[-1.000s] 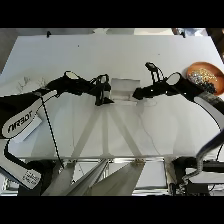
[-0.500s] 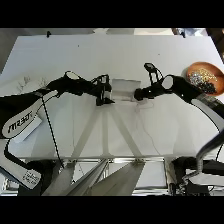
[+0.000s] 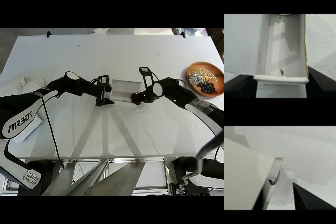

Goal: Fold the box and place the chain.

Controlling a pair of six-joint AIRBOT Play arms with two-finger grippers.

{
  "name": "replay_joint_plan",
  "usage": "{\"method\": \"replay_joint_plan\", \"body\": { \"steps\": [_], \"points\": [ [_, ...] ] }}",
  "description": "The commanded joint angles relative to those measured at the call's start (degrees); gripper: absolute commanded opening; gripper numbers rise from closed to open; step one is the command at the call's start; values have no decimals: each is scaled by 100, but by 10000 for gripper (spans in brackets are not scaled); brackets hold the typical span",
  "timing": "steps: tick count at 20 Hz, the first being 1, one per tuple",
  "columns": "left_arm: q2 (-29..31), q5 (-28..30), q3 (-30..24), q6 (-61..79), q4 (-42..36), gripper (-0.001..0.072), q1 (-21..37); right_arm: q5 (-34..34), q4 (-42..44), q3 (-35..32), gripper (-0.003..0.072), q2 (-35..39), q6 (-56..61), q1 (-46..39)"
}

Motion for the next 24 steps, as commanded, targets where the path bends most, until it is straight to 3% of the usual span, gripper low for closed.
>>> {"method": "replay_joint_plan", "body": {
  "steps": [1,4,5,6,7,12,18,19,20,21,22,23,24],
  "points": [
    [4,22,2,-4,-7,19,4,144,-577,98,380,7,1126,337],
    [4,22,0,-2,-7,19,4,317,-828,448,356,0,1412,457],
    [4,20,2,-4,-7,19,4,313,-817,562,386,0,1414,466],
    [4,20,2,-4,-7,19,4,291,-809,664,508,0,1412,474],
    [4,22,0,-2,-4,19,4,313,-804,726,533,-2,1410,474],
    [4,20,0,-2,-7,19,4,531,-767,743,535,-184,1617,501],
    [4,22,0,-4,-7,19,4,306,-765,743,512,-726,2116,809],
    [4,22,0,-4,-7,19,4,317,-765,743,490,-813,2118,857],
    [4,22,0,-4,-7,19,4,313,-767,743,405,-859,2127,881],
    [4,22,2,-4,-7,19,4,306,-793,743,387,-872,2341,903],
    [4,22,2,-2,-7,19,4,299,-844,743,256,-868,2564,901],
    [4,22,0,-4,-7,19,4,299,-844,743,57,-861,2588,896],
    [4,22,2,-2,-7,19,4,302,-857,743,13,-859,2586,896]
  ]
}}
